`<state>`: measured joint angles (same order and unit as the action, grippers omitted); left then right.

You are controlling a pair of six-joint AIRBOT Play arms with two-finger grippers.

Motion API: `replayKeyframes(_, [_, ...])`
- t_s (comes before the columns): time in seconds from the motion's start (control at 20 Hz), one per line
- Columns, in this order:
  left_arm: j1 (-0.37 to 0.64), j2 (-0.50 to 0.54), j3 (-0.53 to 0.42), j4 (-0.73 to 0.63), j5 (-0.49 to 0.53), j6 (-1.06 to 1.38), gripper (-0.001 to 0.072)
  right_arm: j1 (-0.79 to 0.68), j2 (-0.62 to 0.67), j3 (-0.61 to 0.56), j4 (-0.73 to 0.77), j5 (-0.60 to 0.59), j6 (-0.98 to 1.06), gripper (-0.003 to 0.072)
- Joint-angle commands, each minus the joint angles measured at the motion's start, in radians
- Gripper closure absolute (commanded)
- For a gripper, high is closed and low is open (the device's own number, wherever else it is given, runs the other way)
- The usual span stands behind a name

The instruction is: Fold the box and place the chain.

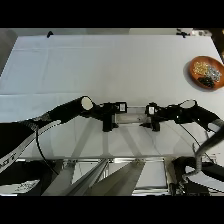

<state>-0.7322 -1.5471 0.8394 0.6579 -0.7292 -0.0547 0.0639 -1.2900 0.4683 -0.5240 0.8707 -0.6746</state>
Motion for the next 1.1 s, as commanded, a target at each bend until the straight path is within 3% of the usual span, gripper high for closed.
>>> replayKeyframes(0.0, [-0.001,0.000,-0.001,0.001,-0.004,0.003,0.0432,-0.001,0.000,0.001,0.019,0.008,0.012,0.0330])
replayKeyframes(0.1, [-0.001,0.000,-0.001,0.001,-0.005,0.003,0.0432,-0.001,0.001,0.001,-0.003,0.011,0.015,0.0355])
replayKeyframes(0.15, [-0.001,0.000,-0.001,0.001,-0.004,0.003,0.0432,-0.001,0.003,0.001,-0.002,0.010,0.043,0.0323])
replayKeyframes(0.25, [-0.001,0.000,-0.001,0.001,-0.005,0.003,0.0432,-0.002,0.014,0.001,-0.003,0.003,0.092,0.0130])
replayKeyframes(0.5, [-0.001,0.000,-0.001,0.001,-0.004,0.003,0.0432,-0.002,0.062,0.001,-0.151,0.002,0.239,0.0088])
replayKeyframes(0.6, [-0.001,0.000,-0.001,0.001,-0.004,0.003,0.0432,-0.002,0.084,0.001,-0.192,0.001,0.315,-0.0006])
replayKeyframes(1.05, [-0.001,0.000,-0.001,-0.004,-0.004,0.003,0.0433,-0.002,0.225,0.001,-0.496,0.013,0.599,-0.0006])
